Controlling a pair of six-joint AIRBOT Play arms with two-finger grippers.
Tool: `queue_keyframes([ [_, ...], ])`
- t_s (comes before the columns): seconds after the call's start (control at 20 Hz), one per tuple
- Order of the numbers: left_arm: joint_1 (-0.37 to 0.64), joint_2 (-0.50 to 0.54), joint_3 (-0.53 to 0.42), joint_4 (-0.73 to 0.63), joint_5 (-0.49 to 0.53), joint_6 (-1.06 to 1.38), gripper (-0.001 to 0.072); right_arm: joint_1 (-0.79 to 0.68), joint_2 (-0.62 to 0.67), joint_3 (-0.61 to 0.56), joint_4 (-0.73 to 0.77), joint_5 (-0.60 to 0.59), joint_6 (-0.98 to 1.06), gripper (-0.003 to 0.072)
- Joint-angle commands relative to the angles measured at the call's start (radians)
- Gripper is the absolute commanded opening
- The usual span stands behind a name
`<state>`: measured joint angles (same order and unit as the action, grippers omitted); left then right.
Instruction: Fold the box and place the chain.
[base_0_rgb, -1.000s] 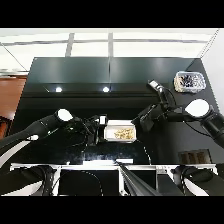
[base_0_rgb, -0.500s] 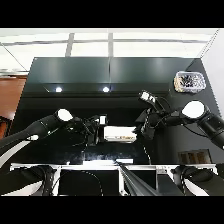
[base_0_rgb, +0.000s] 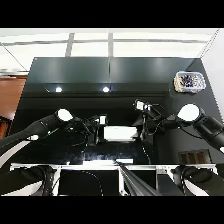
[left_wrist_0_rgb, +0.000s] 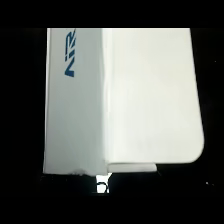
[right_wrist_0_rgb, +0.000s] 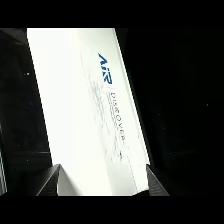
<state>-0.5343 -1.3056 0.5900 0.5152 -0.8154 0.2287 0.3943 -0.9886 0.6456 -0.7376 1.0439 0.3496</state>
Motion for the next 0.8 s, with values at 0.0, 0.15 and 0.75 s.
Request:
queue_keyframes([
  [0.0,0.000,-0.001,0.000,0.000,0.000,0.000,0.0482,0.013,-0.001,-0.001,0.000,-0.025,-0.032,0.0629],
  [0.15,0.000,-0.001,0.000,0.000,0.000,0.000,0.0482,0.013,-0.001,-0.001,0.004,-0.032,-0.048,0.0629],
  [0.75,0.000,-0.001,0.000,0.000,0.000,0.000,0.0482,0.013,-0.045,-0.001,0.049,-0.046,-0.055,0.0627],
])
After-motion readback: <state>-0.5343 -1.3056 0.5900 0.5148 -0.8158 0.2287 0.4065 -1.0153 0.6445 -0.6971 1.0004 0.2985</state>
